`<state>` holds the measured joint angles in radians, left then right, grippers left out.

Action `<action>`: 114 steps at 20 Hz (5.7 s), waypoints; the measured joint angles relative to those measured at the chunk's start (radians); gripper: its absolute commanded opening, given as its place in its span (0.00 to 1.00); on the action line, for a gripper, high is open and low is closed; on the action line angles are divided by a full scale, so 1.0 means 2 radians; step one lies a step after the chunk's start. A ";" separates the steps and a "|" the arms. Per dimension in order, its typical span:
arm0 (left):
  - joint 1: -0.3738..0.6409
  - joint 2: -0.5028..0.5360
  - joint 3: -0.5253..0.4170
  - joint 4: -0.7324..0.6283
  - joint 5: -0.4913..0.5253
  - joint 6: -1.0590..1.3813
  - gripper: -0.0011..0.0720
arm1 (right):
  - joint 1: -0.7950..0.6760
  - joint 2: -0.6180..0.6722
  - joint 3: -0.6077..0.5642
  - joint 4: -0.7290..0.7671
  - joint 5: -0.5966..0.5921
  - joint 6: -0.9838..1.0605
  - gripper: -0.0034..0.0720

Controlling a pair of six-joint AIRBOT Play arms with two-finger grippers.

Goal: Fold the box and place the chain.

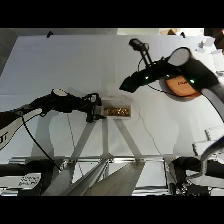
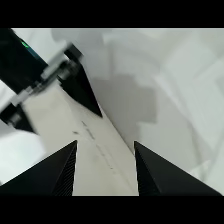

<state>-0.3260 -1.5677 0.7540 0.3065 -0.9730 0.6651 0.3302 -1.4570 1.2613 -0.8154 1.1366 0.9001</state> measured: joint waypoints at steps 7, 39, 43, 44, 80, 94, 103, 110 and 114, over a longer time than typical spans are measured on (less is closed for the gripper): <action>0.000 0.000 0.000 0.000 0.000 0.000 0.55 | -0.002 -0.080 0.021 0.026 0.085 -0.132 0.57; 0.000 0.000 0.000 0.000 -0.001 0.000 0.55 | 0.100 0.076 -0.207 0.015 -0.186 -0.376 0.39; 0.000 0.000 0.000 0.000 -0.002 0.000 0.55 | 0.103 0.076 -0.218 0.014 -0.186 -0.375 0.60; 0.000 0.000 0.000 0.001 -0.002 0.000 0.55 | 0.103 0.076 -0.219 0.015 -0.186 -0.375 0.60; 0.000 0.000 0.000 -0.002 0.000 -0.001 0.55 | 0.003 0.119 -0.222 0.080 -0.159 -0.080 0.06; 0.000 0.000 0.000 0.000 0.000 0.000 0.55 | -0.243 0.254 -0.222 -0.339 -0.077 0.227 0.05; -0.001 0.016 0.000 0.004 -0.006 -0.044 0.02 | -0.251 0.257 -0.222 -0.364 -0.061 0.284 0.06; 0.035 0.165 0.000 0.208 0.017 -0.351 0.02 | -0.251 0.257 -0.222 -0.361 -0.059 0.288 0.06; 0.088 0.267 0.000 0.429 0.025 -0.581 0.02 | -0.251 0.257 -0.222 -0.361 -0.055 0.289 0.06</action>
<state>-0.1497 -1.0344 0.7532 1.1637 -0.9237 -0.4961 -0.1719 -0.9432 0.8177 -1.5375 1.0267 1.4773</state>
